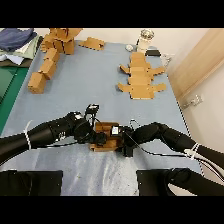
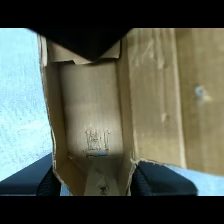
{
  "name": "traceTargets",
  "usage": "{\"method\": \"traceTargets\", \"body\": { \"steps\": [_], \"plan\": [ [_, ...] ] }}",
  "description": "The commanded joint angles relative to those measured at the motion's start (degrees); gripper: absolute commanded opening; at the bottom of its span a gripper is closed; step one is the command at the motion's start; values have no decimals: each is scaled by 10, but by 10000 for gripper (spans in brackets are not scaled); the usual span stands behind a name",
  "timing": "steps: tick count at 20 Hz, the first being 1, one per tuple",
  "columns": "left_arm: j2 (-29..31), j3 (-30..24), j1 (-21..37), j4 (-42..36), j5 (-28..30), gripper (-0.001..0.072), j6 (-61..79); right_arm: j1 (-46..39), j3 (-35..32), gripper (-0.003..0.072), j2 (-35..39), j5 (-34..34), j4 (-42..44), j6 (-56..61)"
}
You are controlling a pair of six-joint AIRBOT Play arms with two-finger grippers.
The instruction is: Fold the box.
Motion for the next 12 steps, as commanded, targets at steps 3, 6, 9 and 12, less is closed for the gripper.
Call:
{"method": "traceTargets", "body": {
  "steps": [3, 6, 9, 12],
  "plan": [
    [-6, 22, -2, 0, -4, 602, -12, 0, 0, 488, 0, 1, 0, 1],
    [-6, 22, -2, 6, -25, 602, -23, 0, 0, 488, 0, 1, 0, 1],
    [-6, 22, -2, 12, -33, 602, -31, 0, 0, 488, 0, 1, 0, 1],
    [-5, 26, -2, 3, -28, 602, -26, 0, 0, 488, 0, 1, 0, 1]
  ]
}}
